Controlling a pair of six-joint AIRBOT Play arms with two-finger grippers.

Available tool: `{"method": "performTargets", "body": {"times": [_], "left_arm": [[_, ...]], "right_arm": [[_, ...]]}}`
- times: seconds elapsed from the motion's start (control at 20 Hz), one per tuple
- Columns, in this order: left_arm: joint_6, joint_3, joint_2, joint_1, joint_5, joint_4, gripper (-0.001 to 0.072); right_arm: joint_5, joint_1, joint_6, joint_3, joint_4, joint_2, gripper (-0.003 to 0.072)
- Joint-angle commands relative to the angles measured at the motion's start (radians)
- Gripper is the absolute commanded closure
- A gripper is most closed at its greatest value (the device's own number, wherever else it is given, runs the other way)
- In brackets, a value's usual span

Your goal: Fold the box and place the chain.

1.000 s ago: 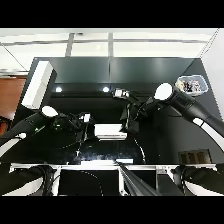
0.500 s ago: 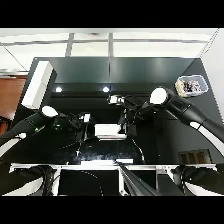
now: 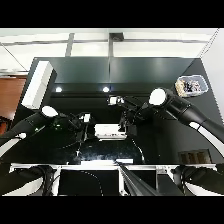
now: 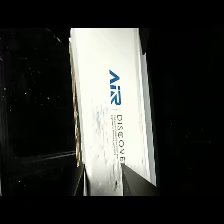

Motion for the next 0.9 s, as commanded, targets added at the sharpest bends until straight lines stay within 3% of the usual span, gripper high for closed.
{"method": "performTargets", "body": {"times": [0.0, 0.85], "left_arm": [[0.0, 0.001, -0.001, 0.0, 0.0, 0.0, 0.0225], [0.0, 0.001, -0.001, 0.0, 0.0, 0.0, 0.0225]], "right_arm": [[0.004, 0.001, 0.012, -0.001, -0.004, 0.0, 0.0434], [0.008, 0.035, 0.036, -0.001, -0.101, -0.003, 0.0438]]}}
